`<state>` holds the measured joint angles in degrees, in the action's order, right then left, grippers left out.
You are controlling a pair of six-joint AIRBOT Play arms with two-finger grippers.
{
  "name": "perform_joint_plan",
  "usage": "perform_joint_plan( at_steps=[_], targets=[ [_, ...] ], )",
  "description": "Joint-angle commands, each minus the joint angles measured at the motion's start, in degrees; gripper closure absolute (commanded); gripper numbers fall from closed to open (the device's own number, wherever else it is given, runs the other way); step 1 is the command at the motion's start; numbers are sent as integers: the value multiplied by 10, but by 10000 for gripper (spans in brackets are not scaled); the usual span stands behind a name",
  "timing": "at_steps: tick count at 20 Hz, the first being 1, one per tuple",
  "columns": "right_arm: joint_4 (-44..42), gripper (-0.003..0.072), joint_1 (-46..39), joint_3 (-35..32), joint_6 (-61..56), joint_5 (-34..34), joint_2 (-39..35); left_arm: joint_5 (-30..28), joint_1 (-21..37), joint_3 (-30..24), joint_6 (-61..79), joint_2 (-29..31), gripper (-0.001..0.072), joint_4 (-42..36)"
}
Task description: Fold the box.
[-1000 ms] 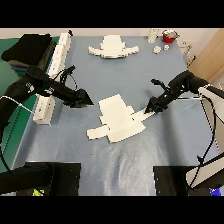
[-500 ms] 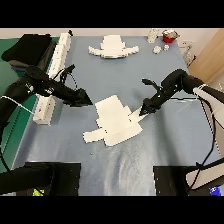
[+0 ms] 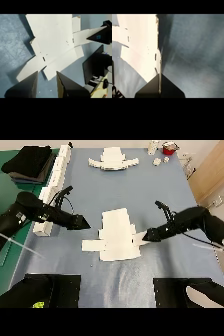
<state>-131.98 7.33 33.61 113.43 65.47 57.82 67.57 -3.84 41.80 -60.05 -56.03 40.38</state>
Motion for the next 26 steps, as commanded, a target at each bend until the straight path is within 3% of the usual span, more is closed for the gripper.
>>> perform_joint_plan(
  at_steps=[1, 5, 10, 13, 19, 26],
  targets=[
    [13, 682, 2, -88, -41, -50, -75, -96, 0, -71, 21, 36, 363, 12],
    [48, 682, 33, -90, -39, -81, -76, -122, 0, -37, 97, -56, 337, -33],
    [56, 682, 115, -90, -57, -150, -105, -50, -1, 28, 209, -200, 337, -153],
    [73, 682, 135, -90, -87, -153, -114, -13, -1, 63, 221, -268, 338, -172],
    [73, 682, 138, -90, -90, -153, -114, -3, -33, 96, 242, -344, 340, -173],
    [75, 682, 138, -90, -90, -151, -114, 85, -61, 145, 249, -365, 368, -156]
  ],
)
